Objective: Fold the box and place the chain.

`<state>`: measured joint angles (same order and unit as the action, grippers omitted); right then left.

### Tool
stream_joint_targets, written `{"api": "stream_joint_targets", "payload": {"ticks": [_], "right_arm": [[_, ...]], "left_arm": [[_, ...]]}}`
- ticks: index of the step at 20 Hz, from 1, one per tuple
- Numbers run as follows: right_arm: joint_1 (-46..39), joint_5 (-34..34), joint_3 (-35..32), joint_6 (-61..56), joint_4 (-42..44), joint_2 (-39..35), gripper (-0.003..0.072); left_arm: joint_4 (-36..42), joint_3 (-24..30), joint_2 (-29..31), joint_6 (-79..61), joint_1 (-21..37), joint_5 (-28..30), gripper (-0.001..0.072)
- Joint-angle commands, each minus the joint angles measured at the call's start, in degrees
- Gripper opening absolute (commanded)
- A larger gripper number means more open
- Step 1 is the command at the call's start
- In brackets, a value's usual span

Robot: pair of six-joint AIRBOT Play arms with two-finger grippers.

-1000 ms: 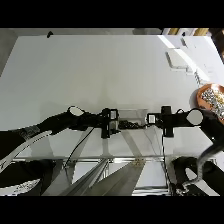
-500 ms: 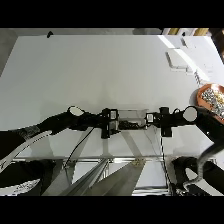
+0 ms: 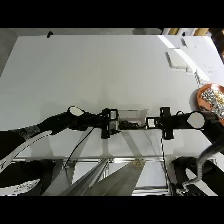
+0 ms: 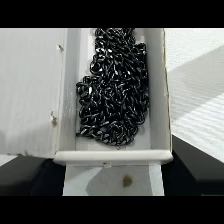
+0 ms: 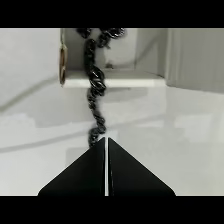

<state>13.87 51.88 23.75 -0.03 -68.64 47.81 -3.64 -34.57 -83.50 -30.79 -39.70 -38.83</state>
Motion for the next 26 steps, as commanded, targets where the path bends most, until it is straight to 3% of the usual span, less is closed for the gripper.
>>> {"api": "stream_joint_targets", "payload": {"ticks": [1,3,4,15,16,18,19,23,26], "right_arm": [[0.35,0.04,0.04,-0.15,0.09,-1.77,0.0034],[0.28,-1.16,0.04,-0.13,-0.02,-1.27,0.0282],[0.28,-1.95,0.04,-0.13,-0.11,-0.70,0.0299],[0.28,-3.17,0.04,-0.15,0.11,11.17,0.0217],[0.28,-3.19,0.04,-0.15,0.11,11.39,0.0199],[0.28,-3.10,0.04,-0.15,0.11,11.43,0.0058],[0.28,-2.93,0.04,-0.17,0.13,11.43,0.0040],[0.31,1.86,0.07,-0.20,0.11,10.19,0.0019],[0.35,3.65,0.04,-0.20,1.49,4.44,0.0019]], "left_arm": [[-0.02,-0.02,0.00,-0.02,-0.02,0.00,0.0205],[-0.02,-0.02,0.00,-0.02,-0.02,-0.02,0.0205],[0.00,-0.02,0.00,-0.02,-0.02,0.00,0.0205],[0.00,-0.02,0.00,-0.02,-0.02,-0.42,0.0205],[0.00,-0.02,0.00,-0.02,-0.02,-0.44,0.0205],[0.00,-0.02,0.00,-0.02,-0.02,-0.42,0.0205],[0.00,-0.02,0.00,-0.02,-0.02,-0.42,0.0205],[0.00,-0.02,0.00,-0.02,-0.02,-0.42,0.0205],[0.00,-0.02,0.00,-0.02,-0.02,-0.42,0.0205]]}}
